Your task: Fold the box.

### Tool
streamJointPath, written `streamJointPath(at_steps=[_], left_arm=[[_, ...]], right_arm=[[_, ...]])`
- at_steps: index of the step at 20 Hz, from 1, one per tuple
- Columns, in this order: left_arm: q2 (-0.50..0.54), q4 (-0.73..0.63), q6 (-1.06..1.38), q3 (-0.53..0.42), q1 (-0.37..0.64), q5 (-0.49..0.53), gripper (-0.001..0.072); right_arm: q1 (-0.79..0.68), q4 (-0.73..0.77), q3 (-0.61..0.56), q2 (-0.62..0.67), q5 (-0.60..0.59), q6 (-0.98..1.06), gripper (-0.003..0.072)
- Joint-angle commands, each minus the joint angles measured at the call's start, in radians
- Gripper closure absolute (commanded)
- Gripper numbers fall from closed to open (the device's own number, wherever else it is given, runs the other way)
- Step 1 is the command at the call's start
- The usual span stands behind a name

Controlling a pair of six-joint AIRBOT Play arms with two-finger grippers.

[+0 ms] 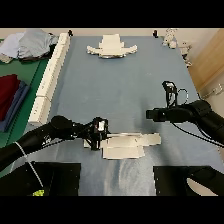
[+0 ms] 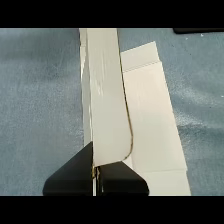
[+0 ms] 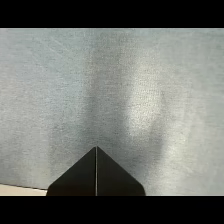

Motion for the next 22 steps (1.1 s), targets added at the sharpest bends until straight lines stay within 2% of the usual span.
streamJointPath(at_steps=[1,8,11,15,22], left_arm=[[-0.004,0.008,0.003,0.008,-0.001,-0.014,0.0696],[-0.004,0.021,-0.011,0.017,0.001,-0.018,0.0696],[-0.004,0.076,-0.069,0.046,0.034,-0.058,0.0696],[-0.006,0.076,-0.069,0.059,0.054,-0.078,0.0696],[-0.052,0.079,-0.080,0.062,0.053,-0.114,0.0695]], right_arm=[[0.000,0.003,0.000,0.000,-0.001,0.000,0.0686],[0.000,0.007,0.001,0.000,-0.023,0.000,0.0686],[0.000,0.006,0.000,0.000,-0.022,0.000,0.0686],[0.000,0.007,0.000,0.000,-0.021,0.000,0.0686],[0.000,0.008,0.000,0.000,-0.021,0.000,0.0686]])
